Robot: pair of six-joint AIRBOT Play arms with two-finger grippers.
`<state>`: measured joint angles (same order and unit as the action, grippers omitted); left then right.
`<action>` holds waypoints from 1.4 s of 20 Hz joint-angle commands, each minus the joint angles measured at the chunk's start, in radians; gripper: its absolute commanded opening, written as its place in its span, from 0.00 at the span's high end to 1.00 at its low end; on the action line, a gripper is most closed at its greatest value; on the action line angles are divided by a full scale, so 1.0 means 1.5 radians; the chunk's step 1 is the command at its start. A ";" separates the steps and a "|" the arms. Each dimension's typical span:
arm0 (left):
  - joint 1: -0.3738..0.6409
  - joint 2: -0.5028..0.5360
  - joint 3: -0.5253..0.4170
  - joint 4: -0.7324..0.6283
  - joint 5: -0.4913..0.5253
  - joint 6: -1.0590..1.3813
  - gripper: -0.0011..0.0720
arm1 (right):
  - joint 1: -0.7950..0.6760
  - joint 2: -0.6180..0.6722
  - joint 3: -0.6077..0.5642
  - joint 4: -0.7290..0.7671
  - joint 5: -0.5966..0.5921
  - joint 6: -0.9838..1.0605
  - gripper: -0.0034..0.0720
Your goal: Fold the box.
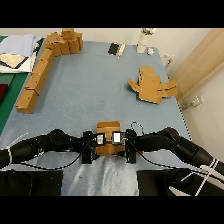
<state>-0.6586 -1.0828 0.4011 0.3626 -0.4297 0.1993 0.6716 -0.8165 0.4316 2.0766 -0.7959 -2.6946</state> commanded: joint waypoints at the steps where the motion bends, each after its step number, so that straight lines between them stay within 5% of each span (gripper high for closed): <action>1: -0.001 0.000 0.001 0.000 0.000 0.002 0.35 | 0.007 -0.028 -0.001 0.020 0.005 -0.002 0.32; 9: -0.001 0.000 0.001 0.000 0.000 0.002 0.35 | 0.006 0.009 0.005 -0.017 -0.033 0.094 0.32; 10: -0.001 0.000 0.001 0.000 0.000 0.002 0.35 | 0.004 0.026 0.007 -0.048 -0.044 0.159 0.39; 12: -0.001 0.000 0.001 0.000 0.000 0.002 0.35 | -0.007 0.059 0.020 -0.189 -0.062 0.418 0.95; 15: -0.001 0.000 0.001 0.000 0.000 0.002 0.35 | -0.047 0.098 0.055 -0.465 -0.150 0.776 0.95; 17: -0.001 0.000 0.001 0.000 0.000 0.002 0.35 | -0.109 0.110 0.072 -0.550 -0.258 0.966 0.95; 21: -0.001 0.000 0.001 0.000 0.001 0.002 0.35 | -0.249 0.099 0.004 -0.366 -0.268 0.965 0.95; 25: -0.001 0.000 0.001 0.000 0.000 0.002 0.35 | -0.251 0.086 -0.072 -0.153 -0.151 0.875 0.95; 28: -0.001 0.000 0.001 0.000 0.000 0.002 0.35 | -0.222 0.086 -0.077 -0.085 -0.099 0.852 0.95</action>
<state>-0.6590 -1.0828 0.4011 0.3630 -0.4297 0.2016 0.3229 -0.6838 0.3439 1.7954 -1.0325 -1.3811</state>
